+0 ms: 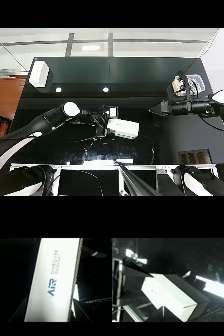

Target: Fold the box and place the chain.

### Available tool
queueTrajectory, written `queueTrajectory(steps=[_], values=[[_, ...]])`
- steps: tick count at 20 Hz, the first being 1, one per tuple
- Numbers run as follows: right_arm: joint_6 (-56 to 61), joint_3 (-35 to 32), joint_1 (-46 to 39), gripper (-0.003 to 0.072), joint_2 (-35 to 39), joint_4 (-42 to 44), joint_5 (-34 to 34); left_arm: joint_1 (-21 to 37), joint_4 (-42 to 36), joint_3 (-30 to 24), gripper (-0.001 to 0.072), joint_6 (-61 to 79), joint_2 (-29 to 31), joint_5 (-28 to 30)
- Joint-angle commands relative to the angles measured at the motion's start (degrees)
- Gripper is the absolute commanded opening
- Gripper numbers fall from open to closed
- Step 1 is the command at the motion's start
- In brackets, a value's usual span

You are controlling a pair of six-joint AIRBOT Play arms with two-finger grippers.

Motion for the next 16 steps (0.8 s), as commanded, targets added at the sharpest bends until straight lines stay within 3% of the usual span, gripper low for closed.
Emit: queueTrajectory(steps=[1,5,11,16], values=[[-0.04,0.04,-0.02,0.0011,0.04,-0.02,0.02,-1.57,0.00,2.21,0.0710,-0.04,-0.24,-2.10],[-0.04,0.04,-0.02,0.0011,0.04,-0.02,0.04,-3.21,0.00,5.16,0.0709,-2.56,-3.19,-2.95],[-0.04,0.04,-0.02,0.0011,0.04,-0.02,0.04,-3.10,0.79,11.17,0.0708,-6.25,-8.79,-10.54],[-0.33,0.04,-0.02,0.0011,0.04,-0.04,0.04,-3.19,1.81,13.18,0.0708,-7.85,-10.91,-12.94]])
